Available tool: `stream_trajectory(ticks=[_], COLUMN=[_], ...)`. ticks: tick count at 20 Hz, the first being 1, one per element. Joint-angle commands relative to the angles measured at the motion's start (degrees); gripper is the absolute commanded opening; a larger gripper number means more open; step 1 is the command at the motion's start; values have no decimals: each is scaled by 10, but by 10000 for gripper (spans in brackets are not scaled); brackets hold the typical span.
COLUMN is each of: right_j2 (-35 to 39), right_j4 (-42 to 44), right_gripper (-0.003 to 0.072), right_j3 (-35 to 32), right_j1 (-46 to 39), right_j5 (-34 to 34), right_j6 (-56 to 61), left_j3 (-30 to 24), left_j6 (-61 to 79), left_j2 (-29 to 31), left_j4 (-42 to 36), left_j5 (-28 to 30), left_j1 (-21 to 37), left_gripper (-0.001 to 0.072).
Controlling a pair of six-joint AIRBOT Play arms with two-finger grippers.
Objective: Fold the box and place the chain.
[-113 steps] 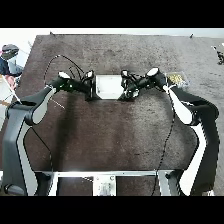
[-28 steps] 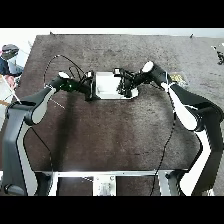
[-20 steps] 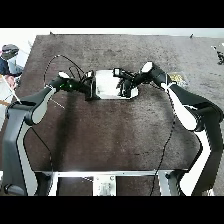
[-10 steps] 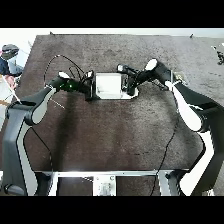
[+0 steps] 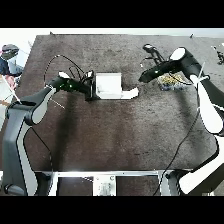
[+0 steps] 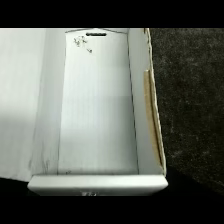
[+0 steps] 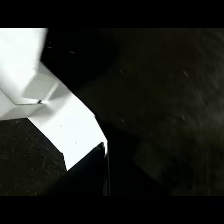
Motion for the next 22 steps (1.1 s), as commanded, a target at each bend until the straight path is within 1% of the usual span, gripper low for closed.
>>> stream_trajectory(ticks=[1, 2, 5, 9, 11, 14, 15, 16, 17, 21, 22], right_j2=[5, 5, 5, 5, -6, -21, -21, -21, -21, -21, -21], right_j4=[23, 46, 96, 140, 166, 247, 264, 271, 271, 273, 273], right_gripper=[28, 13, 13, 12, 13, 13, 89, 265, 293, 296, 357], right_j3=[-39, -61, -124, -195, -203, -202, -201, -194, -186, -149, -139], right_j1=[-42, -49, -48, -24, -8, 7, 8, 8, 8, 20, 25], right_j5=[4, -7, -39, -111, -112, -96, -87, -73, -64, -61, -61], right_j6=[106, 105, 105, 89, 64, 13, -1, 0, 2, 18, 30], left_j3=[0, 0, 0, 0, 0, 0, 0, 0, 0, 0, 0], left_j6=[0, 0, 0, 0, 0, 0, 0, 0, 0, 0, 0], left_j2=[0, 0, 0, 0, 0, 0, 0, 0, 0, 0, 0], left_j4=[0, 0, 0, 0, 0, 0, 0, 0, 0, 0, 0], left_j5=[0, 0, 0, 0, 0, 0, 0, 0, 0, 0, 0], left_j1=[0, 0, 0, 0, 0, 0, 0, 0, 0, 0, 0], left_gripper=[409, 409, 409, 409, 409, 409, 409, 409, 409, 409, 409])
